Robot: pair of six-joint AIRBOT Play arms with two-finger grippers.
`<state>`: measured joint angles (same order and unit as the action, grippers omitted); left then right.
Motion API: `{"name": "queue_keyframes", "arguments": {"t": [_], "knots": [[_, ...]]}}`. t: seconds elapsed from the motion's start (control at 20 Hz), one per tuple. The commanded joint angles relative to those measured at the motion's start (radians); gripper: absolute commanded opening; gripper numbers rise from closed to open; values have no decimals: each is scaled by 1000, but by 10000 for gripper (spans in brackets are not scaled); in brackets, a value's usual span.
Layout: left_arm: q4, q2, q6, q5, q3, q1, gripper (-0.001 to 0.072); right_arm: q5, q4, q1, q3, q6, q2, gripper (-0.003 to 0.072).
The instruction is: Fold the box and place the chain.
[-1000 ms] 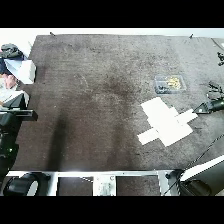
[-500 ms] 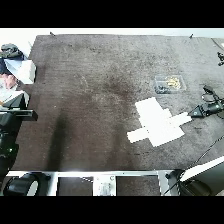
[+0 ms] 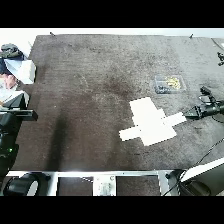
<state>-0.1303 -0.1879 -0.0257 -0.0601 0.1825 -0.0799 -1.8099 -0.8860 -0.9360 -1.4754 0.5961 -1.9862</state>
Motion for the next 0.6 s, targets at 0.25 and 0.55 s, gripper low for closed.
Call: {"name": "queue_keyframes", "arguments": {"t": [0.25,0.55], "knots": [[0,1,0,0,0,0,13,0,19,125,125,-14,10,314],[0,1,0,0,0,0,12,2,15,254,149,-55,3,311]]}}
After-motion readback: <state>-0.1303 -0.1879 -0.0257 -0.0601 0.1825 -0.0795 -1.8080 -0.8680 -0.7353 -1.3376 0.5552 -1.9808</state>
